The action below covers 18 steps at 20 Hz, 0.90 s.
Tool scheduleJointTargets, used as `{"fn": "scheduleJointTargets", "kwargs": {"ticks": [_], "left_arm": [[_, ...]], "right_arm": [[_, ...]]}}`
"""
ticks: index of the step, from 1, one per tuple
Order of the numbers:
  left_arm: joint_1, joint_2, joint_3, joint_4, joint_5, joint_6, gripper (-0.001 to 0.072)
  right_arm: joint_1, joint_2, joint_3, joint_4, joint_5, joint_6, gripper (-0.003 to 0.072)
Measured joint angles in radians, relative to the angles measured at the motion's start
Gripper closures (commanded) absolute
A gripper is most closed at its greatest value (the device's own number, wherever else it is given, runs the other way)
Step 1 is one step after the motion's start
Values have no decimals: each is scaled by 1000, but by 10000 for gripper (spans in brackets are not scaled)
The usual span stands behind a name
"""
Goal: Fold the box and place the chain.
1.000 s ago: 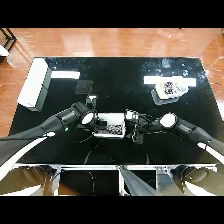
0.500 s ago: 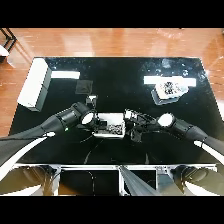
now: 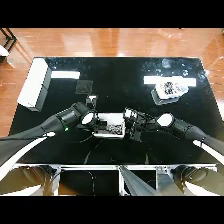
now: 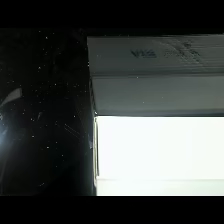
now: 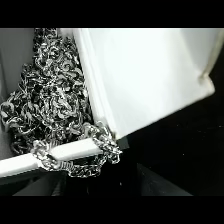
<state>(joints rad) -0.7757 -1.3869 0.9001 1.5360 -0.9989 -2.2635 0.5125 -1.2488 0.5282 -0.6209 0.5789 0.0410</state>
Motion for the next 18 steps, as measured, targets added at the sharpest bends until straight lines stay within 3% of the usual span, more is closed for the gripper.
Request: {"fn": "scheduleJointTargets", "kwargs": {"ticks": [1,3,4,5,6,7,13,18], "left_arm": [[0,0,0,0,0,0,683],[0,0,0,0,0,0,683],[0,0,0,0,0,0,683],[0,0,0,0,0,0,683],[0,0,0,0,0,0,683],[0,0,0,0,0,0,683],[0,0,0,0,-1,2,683],[0,0,0,0,-3,-1,683]], "right_arm": [[4,-1,1,0,-2,0,220],[10,-2,1,0,-14,0,360],[12,-2,1,0,-14,2,360],[14,-2,1,0,-11,2,433],[15,-2,1,0,-10,2,574],[15,-2,1,0,-10,2,664],[17,8,0,-9,0,24,660],[7,89,0,-174,16,232,661]]}}
